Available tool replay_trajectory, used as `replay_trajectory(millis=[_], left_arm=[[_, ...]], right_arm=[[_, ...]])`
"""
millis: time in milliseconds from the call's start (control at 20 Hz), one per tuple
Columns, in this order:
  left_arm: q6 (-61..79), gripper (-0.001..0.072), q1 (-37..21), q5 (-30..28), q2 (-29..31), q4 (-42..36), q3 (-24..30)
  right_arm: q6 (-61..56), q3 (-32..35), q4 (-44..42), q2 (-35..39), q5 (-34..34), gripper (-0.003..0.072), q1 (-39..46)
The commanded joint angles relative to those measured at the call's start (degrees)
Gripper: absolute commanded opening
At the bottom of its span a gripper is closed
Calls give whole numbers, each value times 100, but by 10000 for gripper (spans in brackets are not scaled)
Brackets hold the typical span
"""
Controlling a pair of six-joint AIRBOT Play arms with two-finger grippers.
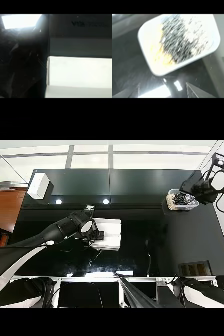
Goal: Fold the box and place the chain.
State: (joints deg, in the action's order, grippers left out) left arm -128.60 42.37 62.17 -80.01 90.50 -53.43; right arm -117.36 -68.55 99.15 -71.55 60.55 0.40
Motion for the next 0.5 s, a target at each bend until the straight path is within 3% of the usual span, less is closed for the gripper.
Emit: replay_trajectory(millis=[0,400,450], left_arm=[[-74,34,-28,-46,0,-76,-35],[-72,33,-168,-52,0,-79,-35],[-70,34,-168,-52,0,-81,-35]], right_arm=[[326,-264,-356,-787,-422,700,592],[203,-509,-610,-1934,-903,691,673],[195,-542,-616,-2028,-975,622,673]])
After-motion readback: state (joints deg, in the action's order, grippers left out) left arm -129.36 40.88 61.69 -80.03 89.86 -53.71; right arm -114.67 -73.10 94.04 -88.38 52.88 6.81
